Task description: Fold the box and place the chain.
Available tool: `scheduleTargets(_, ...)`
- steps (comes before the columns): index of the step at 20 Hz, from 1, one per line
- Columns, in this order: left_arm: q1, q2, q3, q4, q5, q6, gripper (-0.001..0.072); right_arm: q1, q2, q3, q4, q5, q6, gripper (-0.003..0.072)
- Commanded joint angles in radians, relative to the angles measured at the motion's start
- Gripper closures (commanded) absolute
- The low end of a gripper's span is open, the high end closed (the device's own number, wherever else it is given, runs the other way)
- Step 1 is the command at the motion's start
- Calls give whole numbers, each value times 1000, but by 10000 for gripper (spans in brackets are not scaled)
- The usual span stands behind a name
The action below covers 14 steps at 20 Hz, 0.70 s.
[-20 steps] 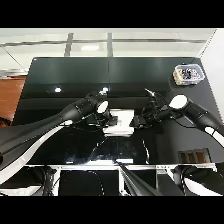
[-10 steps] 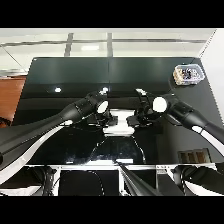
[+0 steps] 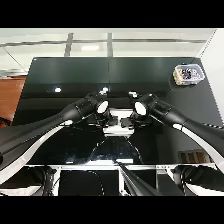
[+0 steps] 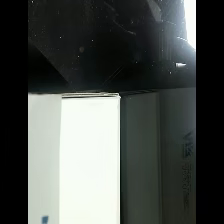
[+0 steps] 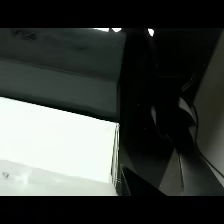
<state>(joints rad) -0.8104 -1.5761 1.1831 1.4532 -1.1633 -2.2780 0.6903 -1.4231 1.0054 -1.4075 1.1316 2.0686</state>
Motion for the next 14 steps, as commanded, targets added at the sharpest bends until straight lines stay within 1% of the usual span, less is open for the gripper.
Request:
scheduleTargets(1,1,0,0,0,-1,0,686,17,-19,10,-31,6,58,446)
scheduleTargets(2,1,0,0,0,-1,0,686,17,-19,10,-35,5,68,491)
scheduleTargets(3,1,0,0,0,-1,0,686,17,-19,10,-34,3,69,672)
scheduleTargets(10,1,0,0,1,-2,0,686,14,-19,10,-41,6,89,671)
scheduleTargets(11,1,0,0,1,-2,0,686,14,-19,10,-40,5,90,557)
scheduleTargets(12,1,0,0,1,-1,0,686,14,-19,10,-40,5,94,407)
scheduleTargets(14,1,0,0,1,-1,0,686,14,-19,10,-42,6,93,404)
